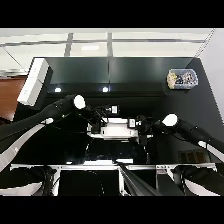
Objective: Fold the box and place the chain.
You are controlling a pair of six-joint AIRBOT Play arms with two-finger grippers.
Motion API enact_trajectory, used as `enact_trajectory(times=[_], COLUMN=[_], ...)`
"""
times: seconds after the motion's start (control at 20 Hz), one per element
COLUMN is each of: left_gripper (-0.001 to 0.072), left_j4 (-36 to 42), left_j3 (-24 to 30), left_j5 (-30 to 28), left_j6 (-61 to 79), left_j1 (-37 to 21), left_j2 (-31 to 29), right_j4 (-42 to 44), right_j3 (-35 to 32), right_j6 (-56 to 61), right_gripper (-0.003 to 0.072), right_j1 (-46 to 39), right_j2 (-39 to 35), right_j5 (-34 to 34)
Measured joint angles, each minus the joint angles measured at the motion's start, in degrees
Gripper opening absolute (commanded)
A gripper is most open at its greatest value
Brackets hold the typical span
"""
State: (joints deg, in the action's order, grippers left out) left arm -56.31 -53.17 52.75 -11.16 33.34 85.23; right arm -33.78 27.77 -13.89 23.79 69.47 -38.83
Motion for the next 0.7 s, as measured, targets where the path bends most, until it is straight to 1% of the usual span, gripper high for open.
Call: enact_trajectory(times=[0.7], left_gripper=[0.0024], left_j4=[0.02], left_j3=[0.0], left_j5=[-0.02], left_j6=[0.0], left_j1=[0.0], left_j2=[0.0], right_j4=[-0.52], right_j3=[0.07], right_j6=[0.24], right_gripper=[0.0628], right_j1=[-0.68], right_j2=[0.0], right_j5=[-0.33])
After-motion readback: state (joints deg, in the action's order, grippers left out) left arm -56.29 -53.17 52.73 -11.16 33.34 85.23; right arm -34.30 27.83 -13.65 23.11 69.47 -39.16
